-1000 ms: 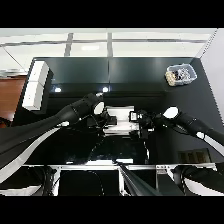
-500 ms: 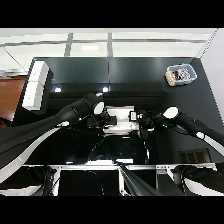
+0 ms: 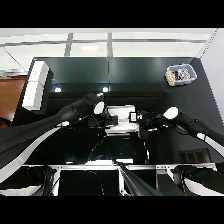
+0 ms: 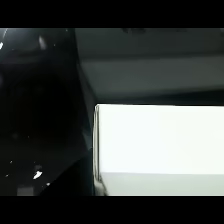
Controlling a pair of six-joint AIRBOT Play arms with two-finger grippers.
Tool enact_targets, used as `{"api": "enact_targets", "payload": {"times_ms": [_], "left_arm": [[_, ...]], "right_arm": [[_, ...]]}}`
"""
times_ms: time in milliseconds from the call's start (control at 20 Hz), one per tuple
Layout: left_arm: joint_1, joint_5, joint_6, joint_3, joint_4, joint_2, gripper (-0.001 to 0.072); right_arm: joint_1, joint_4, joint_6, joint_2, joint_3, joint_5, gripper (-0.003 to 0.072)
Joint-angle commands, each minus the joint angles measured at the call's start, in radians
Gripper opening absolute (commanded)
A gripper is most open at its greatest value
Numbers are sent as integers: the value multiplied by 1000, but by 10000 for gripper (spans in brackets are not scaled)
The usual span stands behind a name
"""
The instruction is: Fold the box and place the chain.
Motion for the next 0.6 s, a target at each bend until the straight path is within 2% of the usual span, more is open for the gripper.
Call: {"api": "enact_targets", "payload": {"times_ms": [0,150,350,400,450,500,550], "left_arm": [[2,-53,51,13,43,1,27],[2,-69,50,13,80,1,28],[2,-43,50,13,71,0,28],[2,-43,50,13,69,0,28],[2,-43,50,13,69,0,28],[2,-43,50,13,69,0,29],[2,-43,51,13,69,0,29]], "right_arm": [[-6,-69,63,78,1,51,697],[-10,-119,95,139,1,86,697],[-10,-115,94,138,0,87,696],[-10,-109,93,138,0,87,667],[-10,-100,92,138,0,93,430],[-10,-89,91,137,0,94,328],[-4,-70,91,136,0,85,294]]}}
